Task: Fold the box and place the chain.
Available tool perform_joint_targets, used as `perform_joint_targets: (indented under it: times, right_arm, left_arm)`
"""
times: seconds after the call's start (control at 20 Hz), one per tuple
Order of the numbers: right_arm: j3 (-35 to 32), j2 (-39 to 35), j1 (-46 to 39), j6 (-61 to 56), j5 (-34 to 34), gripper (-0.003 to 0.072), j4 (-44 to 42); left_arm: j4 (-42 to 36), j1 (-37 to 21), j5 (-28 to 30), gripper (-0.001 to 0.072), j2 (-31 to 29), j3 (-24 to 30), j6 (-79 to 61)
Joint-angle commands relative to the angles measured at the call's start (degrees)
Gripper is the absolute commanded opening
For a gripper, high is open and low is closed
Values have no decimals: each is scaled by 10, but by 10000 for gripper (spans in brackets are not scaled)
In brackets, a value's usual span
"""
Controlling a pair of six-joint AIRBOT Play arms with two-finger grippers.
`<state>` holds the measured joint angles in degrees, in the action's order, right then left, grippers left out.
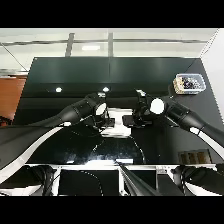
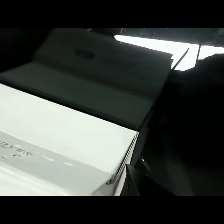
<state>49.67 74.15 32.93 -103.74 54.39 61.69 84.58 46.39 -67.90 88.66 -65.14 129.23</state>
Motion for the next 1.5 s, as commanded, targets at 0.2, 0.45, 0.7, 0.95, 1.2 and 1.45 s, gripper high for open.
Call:
perform_joint_targets:
  times: [0.2,0.45,0.7,0.95,1.2,1.45]
  right_arm:
    - [43,37,62,-144,37,259,123]
    - [53,56,75,-204,62,259,153]
    - [54,73,77,-217,83,259,153]
    - [54,76,79,-225,79,257,154]
    - [57,78,79,-224,66,80,153]
    - [57,78,79,-225,57,11,153]
  left_arm:
    - [0,-1,-1,30,0,0,0]
    - [0,-1,-1,30,0,0,0]
    - [0,-1,-1,30,0,0,0]
    - [0,-1,-1,30,0,0,0]
    - [0,-1,-1,30,0,0,0]
    - [0,-1,-1,30,0,0,0]
